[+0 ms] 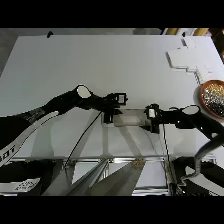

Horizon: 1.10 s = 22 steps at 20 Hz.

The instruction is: Fold the box and place the chain.

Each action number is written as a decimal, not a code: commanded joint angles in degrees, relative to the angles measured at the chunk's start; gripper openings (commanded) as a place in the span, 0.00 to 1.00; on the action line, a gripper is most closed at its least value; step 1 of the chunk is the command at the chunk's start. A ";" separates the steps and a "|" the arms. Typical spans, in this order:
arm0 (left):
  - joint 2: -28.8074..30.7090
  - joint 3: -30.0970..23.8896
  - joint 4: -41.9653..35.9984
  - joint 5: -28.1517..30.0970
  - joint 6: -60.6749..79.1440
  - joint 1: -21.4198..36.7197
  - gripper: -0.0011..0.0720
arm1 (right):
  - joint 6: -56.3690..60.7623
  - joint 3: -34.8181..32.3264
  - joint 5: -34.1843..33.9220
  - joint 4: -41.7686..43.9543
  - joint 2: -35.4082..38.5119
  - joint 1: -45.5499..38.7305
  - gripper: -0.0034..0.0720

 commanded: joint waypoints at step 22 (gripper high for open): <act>0.02 -0.04 0.00 0.02 0.00 0.00 0.03 | -2.56 1.46 7.21 5.05 -7.30 -3.50 0.88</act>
